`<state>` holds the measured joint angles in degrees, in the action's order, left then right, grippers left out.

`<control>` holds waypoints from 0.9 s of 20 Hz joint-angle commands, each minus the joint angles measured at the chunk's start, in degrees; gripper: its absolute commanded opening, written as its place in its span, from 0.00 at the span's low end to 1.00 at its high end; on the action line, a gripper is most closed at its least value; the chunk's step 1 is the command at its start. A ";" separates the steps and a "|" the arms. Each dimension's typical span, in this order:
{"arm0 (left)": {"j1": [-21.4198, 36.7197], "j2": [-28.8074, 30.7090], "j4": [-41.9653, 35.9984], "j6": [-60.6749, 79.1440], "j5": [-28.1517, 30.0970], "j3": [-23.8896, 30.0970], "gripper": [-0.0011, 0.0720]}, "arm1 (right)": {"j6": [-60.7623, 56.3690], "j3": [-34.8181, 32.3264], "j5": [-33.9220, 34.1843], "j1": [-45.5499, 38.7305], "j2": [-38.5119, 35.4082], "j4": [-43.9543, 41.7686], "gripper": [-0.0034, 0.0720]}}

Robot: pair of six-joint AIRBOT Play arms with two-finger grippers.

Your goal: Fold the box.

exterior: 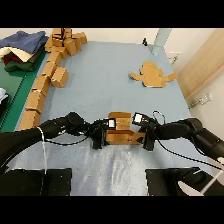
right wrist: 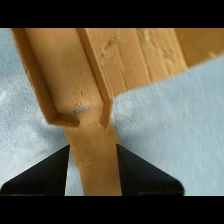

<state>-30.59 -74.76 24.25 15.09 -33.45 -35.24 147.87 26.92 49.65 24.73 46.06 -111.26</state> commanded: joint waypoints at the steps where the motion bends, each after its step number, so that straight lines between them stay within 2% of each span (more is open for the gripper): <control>1: -0.04 -0.02 0.02 0.02 0.02 0.00 0.73 | 14.38 -0.26 -4.76 0.04 4.57 -8.04 0.63; 4: -0.04 -0.02 0.02 0.02 0.02 0.00 0.73 | 20.20 -0.26 -7.37 0.04 5.84 -10.80 0.62; 5: -0.04 -0.02 0.02 0.02 0.02 0.00 0.73 | 20.22 -0.26 -7.19 0.04 6.19 -10.82 0.56; 6: -0.04 -0.02 0.02 0.02 0.02 0.00 0.73 | 20.22 -0.26 -6.56 0.04 6.36 -11.19 0.43; 8: -0.04 -0.02 0.02 0.02 0.02 0.00 0.73 | 20.37 -0.35 -5.68 0.17 6.36 -12.22 0.39; 11: -0.04 -0.02 0.02 0.02 0.02 0.00 0.73 | 20.92 -0.39 -6.05 0.76 6.38 -12.48 0.25; 18: -0.04 -0.02 0.02 0.02 0.02 0.00 0.73 | 22.16 -0.52 -8.96 4.15 8.50 -14.12 0.26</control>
<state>-30.59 -74.74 24.32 15.11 -33.43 -35.24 169.60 26.44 42.15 27.24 53.45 -124.75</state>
